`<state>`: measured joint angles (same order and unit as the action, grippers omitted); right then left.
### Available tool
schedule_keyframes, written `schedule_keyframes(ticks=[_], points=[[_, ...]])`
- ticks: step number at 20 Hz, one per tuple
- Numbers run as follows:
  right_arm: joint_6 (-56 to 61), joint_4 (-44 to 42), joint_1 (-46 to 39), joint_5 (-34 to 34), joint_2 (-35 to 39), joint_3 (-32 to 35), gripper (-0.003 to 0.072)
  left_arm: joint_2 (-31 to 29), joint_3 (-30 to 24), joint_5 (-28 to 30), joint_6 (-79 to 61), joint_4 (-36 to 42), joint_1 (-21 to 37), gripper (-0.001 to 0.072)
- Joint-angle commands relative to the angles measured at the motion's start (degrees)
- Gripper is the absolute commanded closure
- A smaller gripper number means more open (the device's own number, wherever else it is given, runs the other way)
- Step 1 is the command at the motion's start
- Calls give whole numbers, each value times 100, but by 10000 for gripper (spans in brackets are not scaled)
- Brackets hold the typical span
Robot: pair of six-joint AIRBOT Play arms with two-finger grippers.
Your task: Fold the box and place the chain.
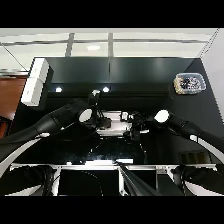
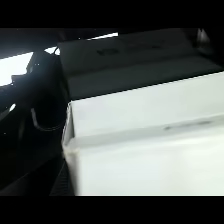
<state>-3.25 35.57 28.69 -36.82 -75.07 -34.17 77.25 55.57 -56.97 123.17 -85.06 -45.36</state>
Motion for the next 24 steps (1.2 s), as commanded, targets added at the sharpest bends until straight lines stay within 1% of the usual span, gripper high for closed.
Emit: schedule_keyframes(ticks=[1, 3, 4, 5, 10, 17, 18, 19, 20, 21, 24], points=[[0, 0, 0, -2, -4, 2, 553, 396, 461, -531, 409, -376, -179, 304], [0, 0, 0, -2, -4, 2, 553, 595, 623, -765, 785, -531, -313, 310], [0, 0, 0, -2, -4, 2, 554, 647, 647, -793, 984, -605, -378, 358], [0, 0, 0, -4, -4, 4, 553, 675, 647, -789, 1113, -603, -420, 371], [0, -2, 0, -4, -4, 2, 553, 817, 647, -828, 1539, -555, -457, 372], [0, 0, 0, -4, -4, 2, 553, 920, 647, -756, 1624, -623, -442, 375], [0, -2, 0, -4, -4, 2, 553, 931, 647, -761, 1657, -621, -415, 448], [0, 0, 0, -4, -4, 2, 553, 931, 647, -763, 1659, -616, -393, 569], [0, -2, 0, -4, -4, 2, 553, 931, 647, -761, 1659, -608, -369, 578], [0, 0, 0, -4, -4, 2, 553, 931, 647, -763, 1659, -595, -361, 670], [0, 0, 0, -4, -4, 2, 553, 929, 649, -763, 1659, -575, -358, 673]])
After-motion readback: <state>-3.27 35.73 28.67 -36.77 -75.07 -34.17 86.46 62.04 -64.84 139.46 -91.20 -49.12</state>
